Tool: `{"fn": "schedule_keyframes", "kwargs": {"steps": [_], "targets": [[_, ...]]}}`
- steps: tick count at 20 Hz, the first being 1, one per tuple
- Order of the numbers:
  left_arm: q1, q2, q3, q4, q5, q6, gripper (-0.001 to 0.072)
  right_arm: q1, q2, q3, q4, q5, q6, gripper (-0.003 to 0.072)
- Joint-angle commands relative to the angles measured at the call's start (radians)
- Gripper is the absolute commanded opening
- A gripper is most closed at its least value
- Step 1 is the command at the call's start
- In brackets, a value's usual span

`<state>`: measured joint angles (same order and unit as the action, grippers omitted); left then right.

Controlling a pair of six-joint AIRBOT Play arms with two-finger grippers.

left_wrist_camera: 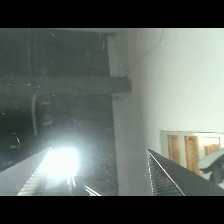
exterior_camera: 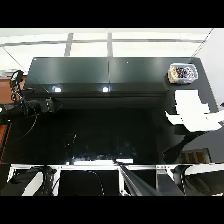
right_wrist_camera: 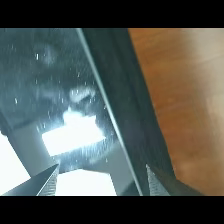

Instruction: Fold the box and place the chain.

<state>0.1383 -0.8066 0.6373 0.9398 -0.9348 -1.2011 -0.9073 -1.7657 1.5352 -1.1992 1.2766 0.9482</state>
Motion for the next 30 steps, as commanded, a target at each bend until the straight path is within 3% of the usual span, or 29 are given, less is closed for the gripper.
{"fn": "schedule_keyframes", "kwargs": {"steps": [1,4,5,6,7,12,16,19,23,30], "targets": [[0.0,-0.002,0.0,-0.005,-0.014,-0.003,0.0699,0.004,-0.01,-0.009,-0.03,0.089,-0.021,0.0519],[0.0,-0.001,0.0,-0.01,-0.043,-0.004,0.0699,0.006,0.0,-0.038,-0.029,0.118,-0.013,0.0462],[0.0,-0.001,0.0,-0.01,-0.05,-0.003,0.0699,0.006,0.014,-0.04,-0.028,0.119,-0.015,0.0202],[0.0,-0.002,0.0,-0.01,-0.044,-0.003,0.0699,0.008,0.032,-0.04,-0.026,0.129,-0.023,0.0049],[0.0,-0.002,0.0,-0.01,-0.032,-0.003,0.0699,0.008,0.055,-0.044,-0.008,0.136,-0.029,0.0015],[0.0,-0.002,0.0,-0.01,0.009,-0.002,0.0699,0.021,0.246,-0.164,0.156,0.095,-0.029,0.0014],[0.0,-0.002,0.0,-0.01,-0.007,-0.002,0.0699,0.063,0.488,-0.316,0.266,-0.021,-0.024,0.0014],[-0.001,-0.002,-0.001,-0.008,-0.013,0.006,0.0699,0.116,0.644,-0.421,0.343,-0.024,0.002,0.0014],[-0.001,-0.002,-0.001,-0.01,-0.013,0.024,0.0699,0.322,0.784,-0.59,0.343,-0.07,0.026,0.0014],[-0.052,-0.003,-0.001,-0.01,-0.032,0.03,0.0699,0.742,0.881,-0.895,0.501,-0.428,0.081,0.0014]]}}
